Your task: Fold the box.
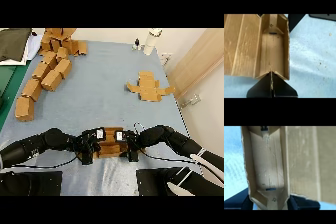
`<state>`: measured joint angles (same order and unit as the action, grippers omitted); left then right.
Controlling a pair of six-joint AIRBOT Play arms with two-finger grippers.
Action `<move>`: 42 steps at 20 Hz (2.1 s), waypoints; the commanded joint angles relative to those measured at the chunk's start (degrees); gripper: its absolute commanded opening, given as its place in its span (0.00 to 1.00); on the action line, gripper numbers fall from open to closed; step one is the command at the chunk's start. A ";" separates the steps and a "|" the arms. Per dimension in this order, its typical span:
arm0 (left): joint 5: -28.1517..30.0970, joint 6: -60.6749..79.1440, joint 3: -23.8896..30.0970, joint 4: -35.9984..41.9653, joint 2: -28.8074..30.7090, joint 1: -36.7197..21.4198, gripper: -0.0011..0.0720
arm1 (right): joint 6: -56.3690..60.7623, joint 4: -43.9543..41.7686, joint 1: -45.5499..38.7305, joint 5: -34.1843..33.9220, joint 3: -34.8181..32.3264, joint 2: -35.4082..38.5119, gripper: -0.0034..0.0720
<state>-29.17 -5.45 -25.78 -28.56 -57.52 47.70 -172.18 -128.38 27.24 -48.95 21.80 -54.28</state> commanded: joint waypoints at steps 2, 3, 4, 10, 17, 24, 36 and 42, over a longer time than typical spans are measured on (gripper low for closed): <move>-2.03 -13.75 0.74 -14.60 7.78 -3.72 0.03 | -0.15 0.02 0.00 0.00 0.02 -0.02 0.66; -4.22 -18.69 1.51 -17.55 10.16 -5.16 0.03 | -0.15 0.00 0.02 0.02 0.02 -0.02 0.66; -7.10 -24.30 2.38 -20.35 12.59 -6.80 0.03 | -0.15 0.02 0.00 0.02 0.02 -0.02 0.66; -16.35 -82.93 3.98 -43.89 23.76 -17.25 0.03 | -0.15 0.02 0.02 0.02 0.02 -0.02 0.66; -14.56 -81.90 10.40 -24.37 16.46 -20.52 0.03 | -0.15 0.02 0.02 0.02 0.02 -0.02 0.66; -12.20 -68.48 10.40 -7.28 8.66 -20.50 0.03 | -0.15 0.02 0.02 0.02 0.02 -0.02 0.66; -6.67 -68.78 9.29 -1.25 5.53 -9.16 0.03 | -0.15 0.02 0.00 0.00 0.02 -0.02 0.66; -9.14 -71.52 5.70 -1.14 6.73 -9.09 0.03 | -0.15 0.02 0.00 0.02 0.02 -0.02 0.66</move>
<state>-36.97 -75.85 -18.81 -30.02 -51.05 38.33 -172.35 -128.33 27.24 -48.93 21.80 -54.30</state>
